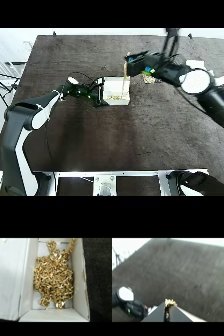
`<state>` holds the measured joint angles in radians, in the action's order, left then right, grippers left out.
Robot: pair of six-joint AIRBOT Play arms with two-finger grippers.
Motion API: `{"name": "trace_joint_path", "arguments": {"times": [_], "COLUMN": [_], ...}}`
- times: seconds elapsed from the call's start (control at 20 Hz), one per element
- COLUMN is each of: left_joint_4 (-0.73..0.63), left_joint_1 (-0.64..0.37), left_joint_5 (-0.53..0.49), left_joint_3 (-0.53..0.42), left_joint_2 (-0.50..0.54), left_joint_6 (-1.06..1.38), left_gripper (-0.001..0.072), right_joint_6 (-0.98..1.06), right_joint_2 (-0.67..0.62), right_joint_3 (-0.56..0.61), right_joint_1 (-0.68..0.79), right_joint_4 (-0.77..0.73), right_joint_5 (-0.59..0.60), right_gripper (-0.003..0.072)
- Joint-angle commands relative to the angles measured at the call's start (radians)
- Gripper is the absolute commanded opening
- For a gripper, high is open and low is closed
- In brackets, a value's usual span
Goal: Fold the box and place the chain.
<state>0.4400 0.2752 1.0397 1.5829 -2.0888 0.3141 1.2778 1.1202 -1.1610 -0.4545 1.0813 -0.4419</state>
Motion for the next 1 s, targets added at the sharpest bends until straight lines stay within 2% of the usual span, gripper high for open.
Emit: {"name": "trace_joint_path", "arguments": {"times": [0.0, 0.3, 0.35, 0.4, 0.45, 0.5, 0.6, 0.75, 0.8, 0.95], "left_joint_4": [0.000, 0.000, 0.000, 0.000, 0.000, 0.000, 0.000, 0.000, 0.000, 0.000], "left_joint_1": [0.000, 0.000, 0.000, 0.000, 0.000, 0.000, 0.000, 0.000, 0.000, 0.000], "left_joint_5": [0.000, 0.000, 0.000, 0.000, 0.000, 0.000, 0.000, 0.000, 0.000, 0.000], "left_joint_3": [0.000, 0.000, 0.000, 0.000, 0.000, 0.000, 0.000, 0.000, 0.000, 0.000], "left_joint_2": [-0.001, -0.001, -0.001, -0.001, -0.001, -0.001, -0.001, -0.001, -0.001, -0.001], "left_joint_6": [0.000, 0.000, 0.000, 0.000, 0.000, 0.000, 0.000, 0.000, 0.000, 0.000], "left_gripper": [0.0411, 0.0411, 0.0411, 0.0411, 0.0411, 0.0411, 0.0411, 0.0411, 0.0411, 0.0411], "right_joint_6": [0.000, -0.008, -0.008, -0.008, -0.008, -0.009, -0.019, -0.071, -0.071, -0.057], "right_joint_2": [0.119, 0.395, 0.406, 0.402, 0.388, 0.366, 0.293, 0.147, 0.120, 0.135], "right_joint_3": [0.021, 0.035, 0.034, 0.032, 0.029, 0.027, 0.028, 0.029, 0.029, 0.052], "right_joint_1": [-0.022, -0.019, -0.012, -0.006, -0.002, 0.005, 0.017, 0.046, 0.056, 0.056], "right_joint_4": [0.001, 0.005, 0.008, 0.009, 0.013, 0.025, 0.039, 0.061, 0.060, -0.004], "right_joint_5": [0.012, 0.111, 0.114, 0.114, 0.114, 0.114, 0.101, 0.067, 0.020, -0.147], "right_gripper": [0.0008, 0.0024, 0.0199, 0.0293, 0.0111, 0.0116, 0.0450, 0.0470, 0.0471, 0.0471]}}
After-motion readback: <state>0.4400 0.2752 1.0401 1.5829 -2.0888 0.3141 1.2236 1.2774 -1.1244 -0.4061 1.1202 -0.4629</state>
